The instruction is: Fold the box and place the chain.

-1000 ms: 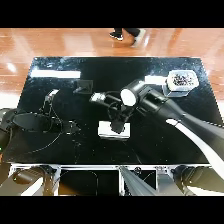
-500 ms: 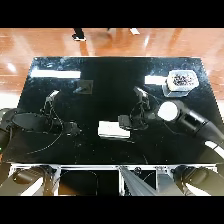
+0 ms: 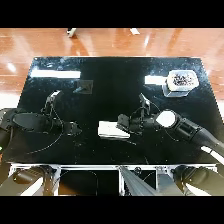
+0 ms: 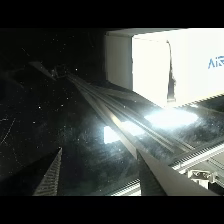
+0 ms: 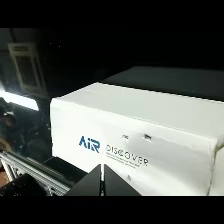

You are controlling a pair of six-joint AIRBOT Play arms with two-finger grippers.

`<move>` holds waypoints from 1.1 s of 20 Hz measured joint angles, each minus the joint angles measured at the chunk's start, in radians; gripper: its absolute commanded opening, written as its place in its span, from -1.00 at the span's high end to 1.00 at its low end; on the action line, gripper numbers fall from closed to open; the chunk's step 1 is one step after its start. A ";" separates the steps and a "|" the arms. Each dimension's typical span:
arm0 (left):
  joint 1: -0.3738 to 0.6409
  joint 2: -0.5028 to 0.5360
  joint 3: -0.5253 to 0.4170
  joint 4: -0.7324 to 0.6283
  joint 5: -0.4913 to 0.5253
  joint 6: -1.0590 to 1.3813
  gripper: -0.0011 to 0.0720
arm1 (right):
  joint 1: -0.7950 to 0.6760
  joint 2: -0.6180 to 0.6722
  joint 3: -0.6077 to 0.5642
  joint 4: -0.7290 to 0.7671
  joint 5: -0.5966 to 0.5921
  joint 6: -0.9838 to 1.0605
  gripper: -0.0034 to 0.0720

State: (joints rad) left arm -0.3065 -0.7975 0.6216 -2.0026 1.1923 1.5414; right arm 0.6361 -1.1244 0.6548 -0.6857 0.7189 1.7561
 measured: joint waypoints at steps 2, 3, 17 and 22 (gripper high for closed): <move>0.000 -0.002 0.000 0.000 0.000 0.000 -0.59 | 0.011 -0.002 -0.002 -0.008 0.008 -0.002 0.83; 0.000 -0.002 0.000 0.000 0.000 0.000 -0.59 | 0.016 -0.003 -0.003 -0.013 0.012 -0.003 0.83; 0.000 -0.011 0.000 -0.001 0.000 0.000 -0.59 | 0.032 -0.058 -0.004 -0.050 0.013 -0.007 0.83; -0.001 -0.011 0.000 -0.001 0.000 0.000 -0.59 | 0.032 -0.072 -0.005 -0.064 0.011 -0.007 0.83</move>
